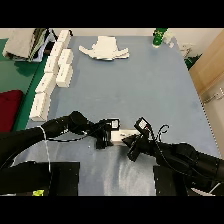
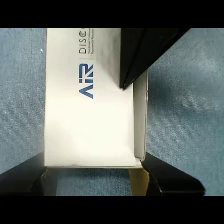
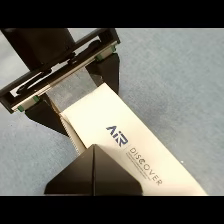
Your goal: Fold the box.
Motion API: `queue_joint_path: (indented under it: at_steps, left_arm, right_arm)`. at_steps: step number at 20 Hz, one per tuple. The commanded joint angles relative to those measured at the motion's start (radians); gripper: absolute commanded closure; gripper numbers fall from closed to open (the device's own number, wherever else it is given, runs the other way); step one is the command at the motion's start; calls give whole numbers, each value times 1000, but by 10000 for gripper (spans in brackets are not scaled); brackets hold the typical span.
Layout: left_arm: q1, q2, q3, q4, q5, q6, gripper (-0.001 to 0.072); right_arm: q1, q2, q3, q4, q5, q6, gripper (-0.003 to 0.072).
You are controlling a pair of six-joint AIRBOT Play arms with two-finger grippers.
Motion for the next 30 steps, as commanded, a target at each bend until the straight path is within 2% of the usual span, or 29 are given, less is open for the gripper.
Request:
queue_joint_path:
  at_steps: [1, 14, 30]
  left_arm:
    - [0, 0, 0, 1, 0, 1, 189]
    - [0, 0, 0, 1, 0, 1, 190]
    - [0, 0, 0, 1, 0, 1, 189]
  right_arm:
    - [-1, 56, 3, -7, 19, 0, 684]
    - [-39, 134, -51, -21, 16, 8, 685]
    - [-39, 131, -79, -21, -19, 40, 684]
